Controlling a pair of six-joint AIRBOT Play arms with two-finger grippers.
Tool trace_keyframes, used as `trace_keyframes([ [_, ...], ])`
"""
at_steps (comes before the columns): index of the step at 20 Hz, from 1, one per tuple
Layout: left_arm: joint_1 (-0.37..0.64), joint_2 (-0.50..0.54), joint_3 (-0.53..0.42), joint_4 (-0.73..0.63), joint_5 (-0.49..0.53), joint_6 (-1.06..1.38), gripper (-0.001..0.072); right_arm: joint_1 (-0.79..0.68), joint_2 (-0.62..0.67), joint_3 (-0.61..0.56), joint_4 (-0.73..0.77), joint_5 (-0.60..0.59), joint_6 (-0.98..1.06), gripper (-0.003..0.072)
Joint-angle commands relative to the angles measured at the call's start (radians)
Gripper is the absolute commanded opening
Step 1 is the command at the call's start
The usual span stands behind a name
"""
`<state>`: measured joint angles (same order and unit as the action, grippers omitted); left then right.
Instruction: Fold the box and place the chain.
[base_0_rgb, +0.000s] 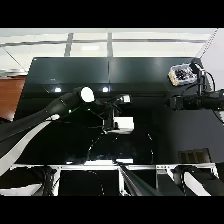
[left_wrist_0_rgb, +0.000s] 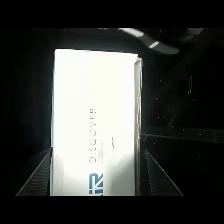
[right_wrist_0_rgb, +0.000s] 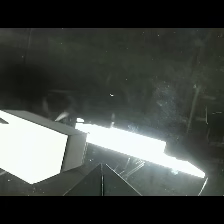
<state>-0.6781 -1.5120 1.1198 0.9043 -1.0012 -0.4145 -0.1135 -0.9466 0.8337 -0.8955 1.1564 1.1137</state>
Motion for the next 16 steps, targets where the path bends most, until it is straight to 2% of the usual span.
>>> trace_keyframes([
  [1,-0.049,-0.006,0.019,0.161,0.005,-0.135,0.0706,-0.001,0.000,0.000,0.000,0.000,0.000,0.0018],
  [6,-0.113,-0.040,0.024,0.333,-0.003,-0.351,0.0697,-0.001,0.000,0.000,0.000,0.006,0.000,0.0018],
  [7,-0.115,-0.040,0.043,0.344,-0.024,-0.407,0.0601,-0.001,0.000,0.000,0.000,0.010,0.000,0.0018],
  [8,-0.111,-0.040,0.072,0.357,-0.059,-0.449,0.0455,-0.001,0.000,0.000,0.000,0.009,0.000,0.0018],
  [9,-0.095,-0.039,0.111,0.385,-0.111,-0.491,0.0353,-0.001,0.000,0.000,0.000,0.006,0.000,0.0018],
  [11,-0.024,-0.032,0.193,0.440,-0.219,-0.555,0.0347,-0.001,0.000,0.000,0.000,0.006,0.000,0.0018],
  [13,0.097,-0.031,0.282,0.478,-0.346,-0.576,0.0347,-0.001,0.000,0.000,0.000,0.006,0.000,0.0018],
  [14,0.177,-0.031,0.325,0.506,-0.365,-0.602,0.0347,-0.001,0.000,0.000,0.000,0.002,0.000,0.0017],
  [16,0.347,-0.032,0.393,0.555,-0.313,-0.644,0.0347,-0.001,0.000,0.000,0.001,-0.006,0.001,0.0017],
])
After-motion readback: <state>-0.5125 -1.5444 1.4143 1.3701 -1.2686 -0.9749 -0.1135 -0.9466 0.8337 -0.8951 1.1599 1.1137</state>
